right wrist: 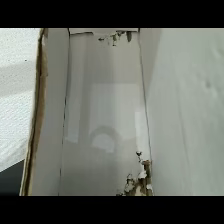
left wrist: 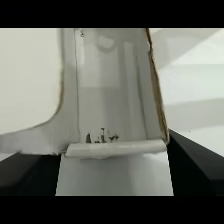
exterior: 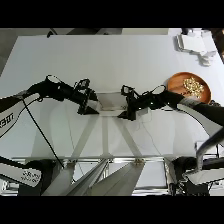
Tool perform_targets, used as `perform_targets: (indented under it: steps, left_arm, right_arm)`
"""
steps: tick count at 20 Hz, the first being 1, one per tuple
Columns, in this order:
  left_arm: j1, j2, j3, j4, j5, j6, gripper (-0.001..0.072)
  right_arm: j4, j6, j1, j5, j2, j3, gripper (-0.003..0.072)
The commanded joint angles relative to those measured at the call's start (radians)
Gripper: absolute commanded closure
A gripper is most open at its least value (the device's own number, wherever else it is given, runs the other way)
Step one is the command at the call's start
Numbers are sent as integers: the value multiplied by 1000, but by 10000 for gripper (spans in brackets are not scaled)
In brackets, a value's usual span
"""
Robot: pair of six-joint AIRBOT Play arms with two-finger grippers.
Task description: Fold the box and place the chain.
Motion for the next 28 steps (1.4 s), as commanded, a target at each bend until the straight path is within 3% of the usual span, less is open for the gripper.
perform_targets:
  steps: [1, 8, 9, 11, 28]
  left_arm:
    - [-29, -4, 0, -17, 64, -23, 14]
    - [-89, 5, 0, 47, 134, -43, 22]
    - [-93, 5, 0, 56, 138, -44, 61]
    - [-97, 6, 0, 67, 134, -42, 282]
    - [-97, 6, 0, 64, 135, -42, 277]
  right_arm:
    - [0, 0, 0, 0, 0, 0, 120]
    - [0, 0, 0, 0, 0, 0, 120]
    - [0, 0, 0, 0, 0, 0, 120]
    - [0, 0, 0, 0, 0, 0, 120]
    - [0, 0, 0, 0, 0, 0, 120]
